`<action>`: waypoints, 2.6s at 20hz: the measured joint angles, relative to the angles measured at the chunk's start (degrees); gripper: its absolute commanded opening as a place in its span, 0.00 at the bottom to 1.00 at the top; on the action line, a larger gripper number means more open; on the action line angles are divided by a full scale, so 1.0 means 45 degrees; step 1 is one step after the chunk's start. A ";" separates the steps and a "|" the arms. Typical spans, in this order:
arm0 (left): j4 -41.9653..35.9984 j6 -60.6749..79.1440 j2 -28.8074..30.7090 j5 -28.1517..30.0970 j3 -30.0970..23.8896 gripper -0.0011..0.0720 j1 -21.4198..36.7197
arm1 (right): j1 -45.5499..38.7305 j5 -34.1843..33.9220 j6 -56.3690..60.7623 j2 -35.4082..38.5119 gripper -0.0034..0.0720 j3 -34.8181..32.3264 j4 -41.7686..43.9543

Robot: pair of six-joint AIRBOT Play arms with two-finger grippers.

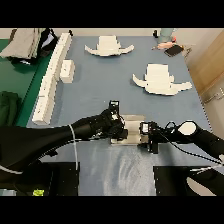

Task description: Fold the box.

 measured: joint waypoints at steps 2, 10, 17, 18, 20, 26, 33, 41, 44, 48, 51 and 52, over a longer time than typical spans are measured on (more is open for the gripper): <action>0.0267 -0.0223 -0.0374 -0.0534 0.0427 0.73 -0.0204 | 0.0000 0.0000 0.0000 0.0000 0.66 0.0000 -0.0005; 0.0622 -0.1146 -0.0971 -0.1389 0.1059 0.04 -0.0534 | -0.0015 0.0005 0.0034 0.0000 0.66 -0.0010 -0.0044; 0.0350 -0.1234 -0.1020 -0.1855 0.1107 0.82 -0.0578 | 0.0000 0.0005 -0.0034 0.0000 0.66 0.0000 0.0063; 0.0311 -0.1234 -0.1020 -0.1880 0.1141 0.82 -0.0597 | 0.0005 -0.0010 -0.0034 0.0000 0.66 0.0000 0.0053; 0.0345 -0.1219 -0.1015 -0.2069 0.1239 0.82 -0.0578 | 0.0000 -0.0010 -0.0024 0.0000 0.66 0.0000 0.0044; 0.0437 -0.0976 -0.1005 -0.3157 0.1996 0.82 -0.0563 | 0.0000 -0.0005 0.0000 0.0000 0.66 0.0000 0.0005; 0.0505 0.0364 -0.1005 -0.6008 0.4007 0.04 -0.0427 | 0.0000 -0.0005 0.0000 0.0000 0.66 0.0000 0.0000; 0.0636 0.2487 -0.0903 -0.8816 0.5173 0.04 -0.0194 | 0.0000 0.0005 0.0000 0.0000 0.66 0.0000 0.0000; 0.0233 0.3118 -0.0194 -0.8660 0.4949 0.04 0.0194 | 0.0000 0.0000 0.0000 0.0000 0.66 0.0000 0.0000; -0.0296 0.4906 0.2084 -0.7019 0.3021 0.04 0.1098 | 0.0000 0.0005 0.0000 0.0000 0.66 0.0000 0.0000; -0.1996 0.8748 0.4002 -0.4789 0.0772 0.44 0.2259 | 0.0000 0.0005 0.0000 0.0000 0.66 0.0000 0.0000; -0.2783 1.0380 0.4517 -0.4133 0.0049 1.00 0.2744 | 0.0000 0.0000 0.0000 0.0000 0.66 0.0000 0.0000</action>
